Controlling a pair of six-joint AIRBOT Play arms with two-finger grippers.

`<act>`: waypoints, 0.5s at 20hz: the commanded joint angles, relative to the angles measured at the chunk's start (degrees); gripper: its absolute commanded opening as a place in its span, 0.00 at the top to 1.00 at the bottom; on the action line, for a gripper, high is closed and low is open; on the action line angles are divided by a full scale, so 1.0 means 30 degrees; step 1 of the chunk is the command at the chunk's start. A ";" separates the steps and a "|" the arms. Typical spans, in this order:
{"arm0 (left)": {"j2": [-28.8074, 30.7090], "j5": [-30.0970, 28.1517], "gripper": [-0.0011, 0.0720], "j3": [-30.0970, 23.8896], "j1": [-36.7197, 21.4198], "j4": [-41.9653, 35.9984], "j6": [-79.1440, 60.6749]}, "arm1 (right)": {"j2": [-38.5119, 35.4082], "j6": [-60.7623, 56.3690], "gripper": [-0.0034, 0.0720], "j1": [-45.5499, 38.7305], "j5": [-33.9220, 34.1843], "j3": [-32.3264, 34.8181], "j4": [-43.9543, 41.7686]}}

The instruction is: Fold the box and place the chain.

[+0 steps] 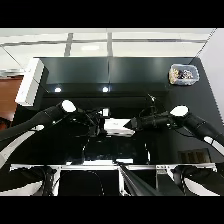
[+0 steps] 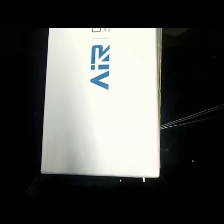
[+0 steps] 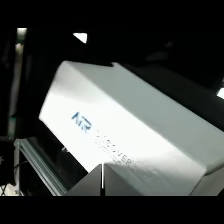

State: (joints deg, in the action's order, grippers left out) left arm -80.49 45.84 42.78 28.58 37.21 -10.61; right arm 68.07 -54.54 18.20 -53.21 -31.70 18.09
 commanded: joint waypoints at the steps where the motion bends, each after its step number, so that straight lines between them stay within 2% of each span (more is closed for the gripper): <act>1: 0.0000 -0.0131 0.51 0.0015 0.0000 0.0000 0.0044 | 0.0605 -0.1399 0.93 0.0044 0.0816 0.0182 0.1596; 10: 0.0000 -0.0146 0.51 0.0015 0.0000 0.0000 0.0044 | 0.0612 -0.1406 0.93 0.0044 0.0823 0.0182 0.1501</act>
State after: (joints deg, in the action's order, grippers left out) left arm -80.49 45.56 42.78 28.60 37.21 -10.50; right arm 69.82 -58.54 18.31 -51.16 -31.18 21.91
